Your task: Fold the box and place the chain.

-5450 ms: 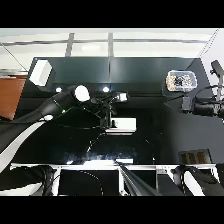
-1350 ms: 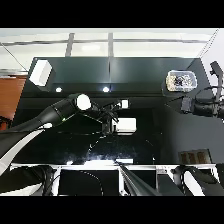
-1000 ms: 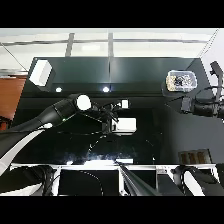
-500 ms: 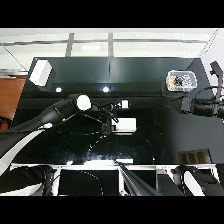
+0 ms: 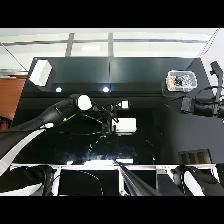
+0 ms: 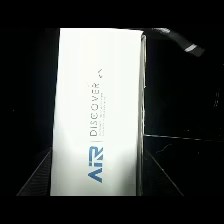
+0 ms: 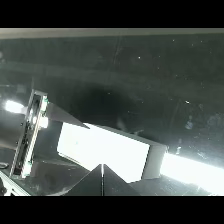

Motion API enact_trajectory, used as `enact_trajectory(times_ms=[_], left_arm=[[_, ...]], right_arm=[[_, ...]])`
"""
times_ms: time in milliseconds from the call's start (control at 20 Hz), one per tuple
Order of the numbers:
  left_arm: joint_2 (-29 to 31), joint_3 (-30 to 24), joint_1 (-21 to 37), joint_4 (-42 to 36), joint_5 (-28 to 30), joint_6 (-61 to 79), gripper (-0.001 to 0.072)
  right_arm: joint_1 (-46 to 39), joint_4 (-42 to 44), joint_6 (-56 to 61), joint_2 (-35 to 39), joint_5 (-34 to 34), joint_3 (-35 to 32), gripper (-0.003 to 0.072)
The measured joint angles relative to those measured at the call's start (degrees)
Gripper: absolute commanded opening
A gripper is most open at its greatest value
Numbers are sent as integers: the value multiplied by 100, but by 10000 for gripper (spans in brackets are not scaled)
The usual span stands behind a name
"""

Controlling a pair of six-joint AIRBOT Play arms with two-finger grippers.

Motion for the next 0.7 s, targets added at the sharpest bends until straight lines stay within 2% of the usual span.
enact_trajectory(times_ms=[450, 700], left_arm=[[-195, -2, -170, -4, 155, -2, 704], [-527, -2, -684, -2, 955, -2, 701]], right_arm=[[0, 0, 2, 0, -24, 0, 14], [0, 0, 2, 0, -39, 0, 14]])
